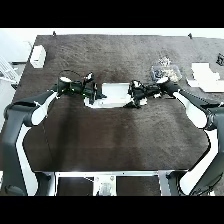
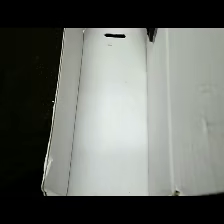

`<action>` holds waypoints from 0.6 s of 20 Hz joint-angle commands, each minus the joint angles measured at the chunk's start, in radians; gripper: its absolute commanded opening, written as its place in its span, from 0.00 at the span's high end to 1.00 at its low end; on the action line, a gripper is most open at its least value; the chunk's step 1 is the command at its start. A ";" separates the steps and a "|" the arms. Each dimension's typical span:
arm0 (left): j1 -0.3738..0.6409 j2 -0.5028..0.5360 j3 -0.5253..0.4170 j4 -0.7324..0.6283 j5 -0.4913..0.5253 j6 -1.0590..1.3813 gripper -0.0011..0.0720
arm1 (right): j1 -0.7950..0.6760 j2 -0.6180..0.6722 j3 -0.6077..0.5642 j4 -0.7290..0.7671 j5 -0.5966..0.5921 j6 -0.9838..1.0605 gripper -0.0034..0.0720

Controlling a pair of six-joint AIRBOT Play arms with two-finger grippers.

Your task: Fold the box and place the chain.

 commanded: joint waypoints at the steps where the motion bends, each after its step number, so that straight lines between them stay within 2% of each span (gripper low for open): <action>1: 0.000 0.000 0.000 0.001 -0.001 0.000 0.95 | 0.001 -0.002 0.005 0.003 0.008 0.005 0.11; 2: 0.000 0.000 0.000 0.001 -0.001 0.000 0.95 | 0.001 -0.002 0.005 0.003 0.008 0.005 0.21; 3: 0.000 0.000 0.000 0.001 -0.001 0.000 0.95 | 0.001 -0.002 0.005 0.003 0.008 0.005 0.25; 12: 0.000 0.000 0.000 0.001 -0.001 0.000 0.95 | 0.001 -0.002 0.003 0.002 0.019 0.005 0.24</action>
